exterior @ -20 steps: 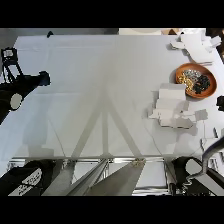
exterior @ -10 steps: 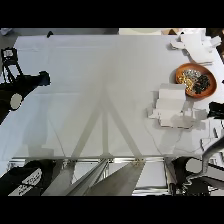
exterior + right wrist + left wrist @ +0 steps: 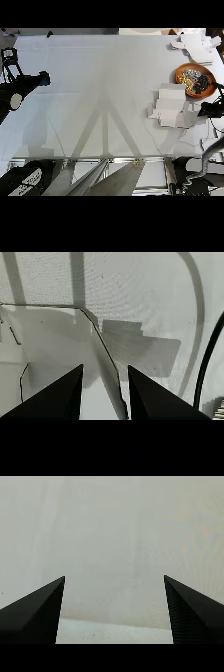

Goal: Fold the box and place the chain.

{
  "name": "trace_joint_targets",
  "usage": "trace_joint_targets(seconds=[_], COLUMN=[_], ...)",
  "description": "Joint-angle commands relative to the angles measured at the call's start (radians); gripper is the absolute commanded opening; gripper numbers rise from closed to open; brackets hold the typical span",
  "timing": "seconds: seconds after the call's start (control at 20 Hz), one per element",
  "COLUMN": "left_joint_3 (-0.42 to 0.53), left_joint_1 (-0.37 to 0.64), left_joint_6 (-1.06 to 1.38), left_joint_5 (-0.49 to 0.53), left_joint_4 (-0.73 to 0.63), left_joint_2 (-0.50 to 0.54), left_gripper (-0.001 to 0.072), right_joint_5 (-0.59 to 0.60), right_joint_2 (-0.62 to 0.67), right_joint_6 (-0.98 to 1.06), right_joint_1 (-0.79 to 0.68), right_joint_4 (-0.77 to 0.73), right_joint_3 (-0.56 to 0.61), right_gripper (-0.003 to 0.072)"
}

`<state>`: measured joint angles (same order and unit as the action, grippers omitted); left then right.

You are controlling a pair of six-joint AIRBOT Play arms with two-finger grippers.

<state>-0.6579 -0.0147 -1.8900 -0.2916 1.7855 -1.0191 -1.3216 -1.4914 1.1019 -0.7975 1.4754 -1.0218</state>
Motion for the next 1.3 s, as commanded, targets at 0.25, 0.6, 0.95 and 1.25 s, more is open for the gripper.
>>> trace_joint_targets(seconds=[0.25, 0.6, 0.95, 1.25], left_joint_3=[-0.001, -0.001, -0.001, -0.001], left_joint_1=[0.001, 0.001, 0.001, 0.001], left_joint_6=[0.000, 0.000, 0.000, 0.000], left_joint_5=[0.000, 0.000, 0.000, 0.000], left_joint_4=[0.000, 0.000, 0.000, 0.000], left_joint_2=[0.000, 0.000, 0.000, 0.000], left_gripper=[0.0697, 0.0697, 0.0697, 0.0697], right_joint_5=[-0.033, -0.136, -0.075, -0.031], right_joint_2=[-0.037, -0.024, 0.109, 0.205], right_joint_6=[-0.034, -0.196, -0.237, -0.295], right_joint_1=[0.000, 0.008, 0.209, 0.491], right_joint_4=[-0.065, -0.159, -0.317, -0.532], right_joint_3=[0.000, 0.000, 0.000, 0.001], right_gripper=[0.0008, 0.0008, 0.0008, 0.0007])
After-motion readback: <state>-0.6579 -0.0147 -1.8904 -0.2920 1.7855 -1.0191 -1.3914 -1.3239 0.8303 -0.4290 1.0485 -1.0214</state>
